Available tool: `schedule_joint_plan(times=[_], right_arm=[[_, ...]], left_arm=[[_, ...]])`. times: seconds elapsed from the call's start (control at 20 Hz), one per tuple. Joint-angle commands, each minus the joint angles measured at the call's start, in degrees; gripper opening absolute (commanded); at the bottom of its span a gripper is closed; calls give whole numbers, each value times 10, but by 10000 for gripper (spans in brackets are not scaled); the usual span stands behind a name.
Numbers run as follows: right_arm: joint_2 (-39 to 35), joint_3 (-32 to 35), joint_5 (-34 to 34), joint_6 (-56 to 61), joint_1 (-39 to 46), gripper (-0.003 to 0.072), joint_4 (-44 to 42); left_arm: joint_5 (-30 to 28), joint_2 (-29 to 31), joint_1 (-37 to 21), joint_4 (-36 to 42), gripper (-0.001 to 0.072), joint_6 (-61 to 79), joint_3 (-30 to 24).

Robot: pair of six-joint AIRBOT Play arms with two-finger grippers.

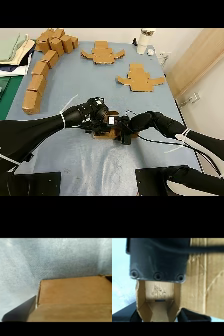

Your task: Fold the box.

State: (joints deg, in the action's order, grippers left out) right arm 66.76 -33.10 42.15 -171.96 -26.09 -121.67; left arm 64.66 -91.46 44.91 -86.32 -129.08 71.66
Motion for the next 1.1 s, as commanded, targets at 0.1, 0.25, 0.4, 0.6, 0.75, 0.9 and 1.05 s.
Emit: schedule_joint_plan(times=[0.1, 0.25, 0.4, 0.6, 0.75, 0.9, 1.05], right_arm=[[0, 0, 0, 0, 0, 557, 0], [0, 0, 0, 0, 0, 557, 0], [0, 0, 0, 0, 0, 557, 0], [0, 0, 0, 0, 0, 557, 0], [0, 0, 0, 0, 0, 557, 0], [0, 0, 0, 0, 0, 557, 0], [0, 0, 0, 0, 0, 557, 0]], left_arm=[[6, 0, 2, 0, 15, 1, 0], [6, 0, 4, 2, 15, 1, 0], [12, 0, 4, 8, 16, 1, 0], [20, 2, 4, 17, 17, 1, 1], [20, 2, 4, 16, 502, 1, 1], [23, 2, 4, 18, 502, 0, 5], [60, 2, 1, 33, 503, 0, 27]])
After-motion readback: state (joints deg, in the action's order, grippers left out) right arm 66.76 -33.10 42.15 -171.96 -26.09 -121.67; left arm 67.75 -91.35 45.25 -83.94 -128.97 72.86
